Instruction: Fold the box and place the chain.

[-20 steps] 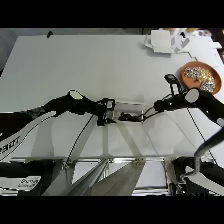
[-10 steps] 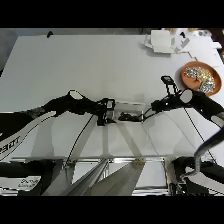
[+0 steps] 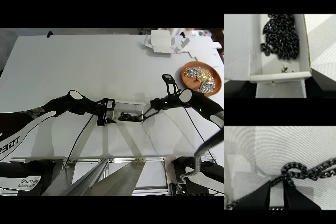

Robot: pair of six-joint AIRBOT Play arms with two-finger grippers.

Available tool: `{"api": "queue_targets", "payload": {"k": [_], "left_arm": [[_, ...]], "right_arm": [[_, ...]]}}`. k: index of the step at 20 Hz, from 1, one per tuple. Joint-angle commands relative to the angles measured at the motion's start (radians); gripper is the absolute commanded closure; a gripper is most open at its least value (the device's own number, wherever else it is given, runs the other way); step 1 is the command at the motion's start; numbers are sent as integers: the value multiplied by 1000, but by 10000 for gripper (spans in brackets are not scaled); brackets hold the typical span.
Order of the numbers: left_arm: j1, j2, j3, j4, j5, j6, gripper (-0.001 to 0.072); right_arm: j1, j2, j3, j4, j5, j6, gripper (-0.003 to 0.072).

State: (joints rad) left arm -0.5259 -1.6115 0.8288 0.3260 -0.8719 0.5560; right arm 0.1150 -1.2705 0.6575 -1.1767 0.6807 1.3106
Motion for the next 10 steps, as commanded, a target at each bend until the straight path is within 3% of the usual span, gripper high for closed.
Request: {"api": "queue_targets", "payload": {"k": [1,5,10], "left_arm": [[0,0,0,0,0,0,459],[0,0,0,0,0,0,459],[0,0,0,0,0,0,459]], "right_arm": [[0,1,1,4,-13,2,572],[0,1,1,6,-11,2,636],[40,-13,29,-18,18,2,650]]}}
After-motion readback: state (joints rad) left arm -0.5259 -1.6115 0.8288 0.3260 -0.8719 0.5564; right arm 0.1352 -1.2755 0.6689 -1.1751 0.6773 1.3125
